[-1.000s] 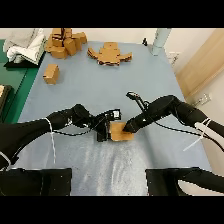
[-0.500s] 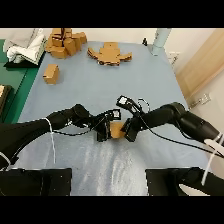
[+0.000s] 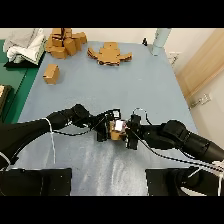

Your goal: Fold the box.

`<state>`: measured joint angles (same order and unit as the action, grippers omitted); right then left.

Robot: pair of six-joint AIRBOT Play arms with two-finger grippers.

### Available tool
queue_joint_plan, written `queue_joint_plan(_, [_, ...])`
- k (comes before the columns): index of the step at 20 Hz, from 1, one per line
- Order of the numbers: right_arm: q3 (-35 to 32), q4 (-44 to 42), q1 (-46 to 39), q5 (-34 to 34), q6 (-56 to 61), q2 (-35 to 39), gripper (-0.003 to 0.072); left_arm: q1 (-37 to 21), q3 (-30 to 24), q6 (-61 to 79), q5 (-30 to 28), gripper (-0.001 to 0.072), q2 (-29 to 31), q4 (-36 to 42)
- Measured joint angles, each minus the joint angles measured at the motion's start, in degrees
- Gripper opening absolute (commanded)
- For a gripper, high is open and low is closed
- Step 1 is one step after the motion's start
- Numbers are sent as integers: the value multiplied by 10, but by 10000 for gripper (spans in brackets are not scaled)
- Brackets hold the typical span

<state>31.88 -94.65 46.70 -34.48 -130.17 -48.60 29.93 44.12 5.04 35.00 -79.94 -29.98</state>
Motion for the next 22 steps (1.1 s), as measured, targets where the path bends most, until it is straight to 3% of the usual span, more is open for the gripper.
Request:
queue_joint_plan(1, [-2,2,2,3,-5,1,441,0,0,0,0,508,0,0])
queue_joint_plan(3, [-5,6,6,8,-11,2,580,0,0,0,0,507,0,0])
queue_joint_plan(13, [-7,43,22,12,-38,-29,582,0,0,0,0,507,0,0])
queue_joint_plan(15, [-7,70,22,17,-39,-33,522,0,0,0,-1,507,0,0])
queue_joint_plan(18, [-2,103,22,23,-39,-37,525,0,0,0,0,507,0,0])
queue_joint_plan(21, [2,110,22,23,-40,-37,574,0,0,0,0,507,0,0])
queue_joint_plan(22, [2,105,22,22,-40,-37,648,0,0,0,0,507,0,0])
